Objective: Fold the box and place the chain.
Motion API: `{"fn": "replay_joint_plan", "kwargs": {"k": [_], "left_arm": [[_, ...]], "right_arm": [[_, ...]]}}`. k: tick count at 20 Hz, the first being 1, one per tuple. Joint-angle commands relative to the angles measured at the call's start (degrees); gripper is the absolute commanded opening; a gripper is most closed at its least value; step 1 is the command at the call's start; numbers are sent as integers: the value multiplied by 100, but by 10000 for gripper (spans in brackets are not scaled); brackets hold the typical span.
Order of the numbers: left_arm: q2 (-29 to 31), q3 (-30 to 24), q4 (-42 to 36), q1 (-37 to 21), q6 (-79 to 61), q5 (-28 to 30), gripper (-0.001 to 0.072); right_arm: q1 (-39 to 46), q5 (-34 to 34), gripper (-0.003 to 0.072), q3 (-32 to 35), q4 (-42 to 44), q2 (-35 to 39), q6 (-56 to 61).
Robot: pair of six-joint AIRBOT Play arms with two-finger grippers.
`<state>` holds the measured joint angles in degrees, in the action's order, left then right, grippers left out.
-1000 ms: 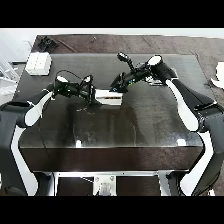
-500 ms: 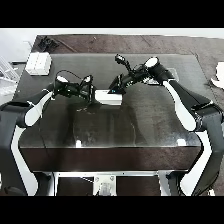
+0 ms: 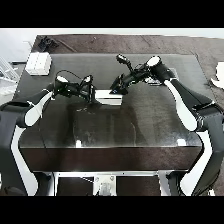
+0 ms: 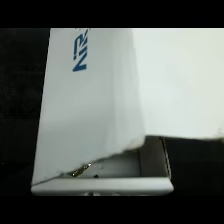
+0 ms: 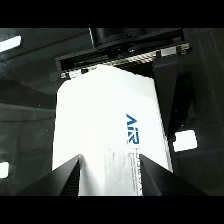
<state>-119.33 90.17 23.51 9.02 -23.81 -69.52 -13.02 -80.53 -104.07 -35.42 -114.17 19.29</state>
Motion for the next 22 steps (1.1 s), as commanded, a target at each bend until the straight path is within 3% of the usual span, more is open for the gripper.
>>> {"fn": "replay_joint_plan", "kwargs": {"k": [1,5,12,22], "left_arm": [[0,2,2,2,-2,0,430],[2,2,2,2,-2,0,430],[0,2,2,2,-2,0,430],[0,2,2,2,-2,0,430]], "right_arm": [[-2,151,436,7,-275,4,-13],[-37,546,436,7,-350,4,-321],[-48,570,434,4,46,66,-352],[-52,754,421,7,-323,74,-350]]}}
